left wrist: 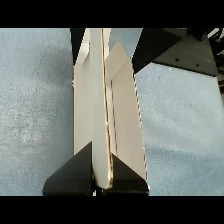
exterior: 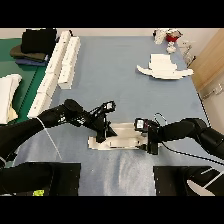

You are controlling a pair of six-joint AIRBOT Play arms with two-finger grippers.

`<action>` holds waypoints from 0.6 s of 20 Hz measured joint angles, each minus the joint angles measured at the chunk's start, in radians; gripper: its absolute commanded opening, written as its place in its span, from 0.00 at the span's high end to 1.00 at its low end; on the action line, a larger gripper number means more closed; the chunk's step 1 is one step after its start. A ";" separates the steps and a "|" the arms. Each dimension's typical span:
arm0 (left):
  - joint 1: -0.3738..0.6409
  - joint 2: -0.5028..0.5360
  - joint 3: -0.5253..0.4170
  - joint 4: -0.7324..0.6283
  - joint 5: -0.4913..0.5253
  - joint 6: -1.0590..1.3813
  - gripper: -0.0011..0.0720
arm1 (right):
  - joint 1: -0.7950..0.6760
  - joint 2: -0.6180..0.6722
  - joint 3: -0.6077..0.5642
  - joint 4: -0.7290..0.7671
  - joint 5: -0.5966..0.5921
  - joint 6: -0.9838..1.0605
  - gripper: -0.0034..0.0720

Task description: Fold the box.

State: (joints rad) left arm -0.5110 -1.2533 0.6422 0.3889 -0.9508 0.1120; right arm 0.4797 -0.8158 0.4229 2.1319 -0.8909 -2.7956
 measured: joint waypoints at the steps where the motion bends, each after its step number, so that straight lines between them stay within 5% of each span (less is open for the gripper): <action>1: 0.000 0.000 0.000 0.000 0.000 0.000 0.97 | -0.002 -0.003 0.000 0.004 0.000 -0.008 0.00; 12: 0.000 0.000 0.000 0.000 0.000 0.000 0.97 | -0.007 -0.034 -0.021 0.019 0.012 -0.032 0.02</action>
State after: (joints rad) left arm -0.5110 -1.2533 0.6422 0.3889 -0.9508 0.1120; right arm 0.4728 -0.8501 0.4015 2.1513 -0.8787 -2.8273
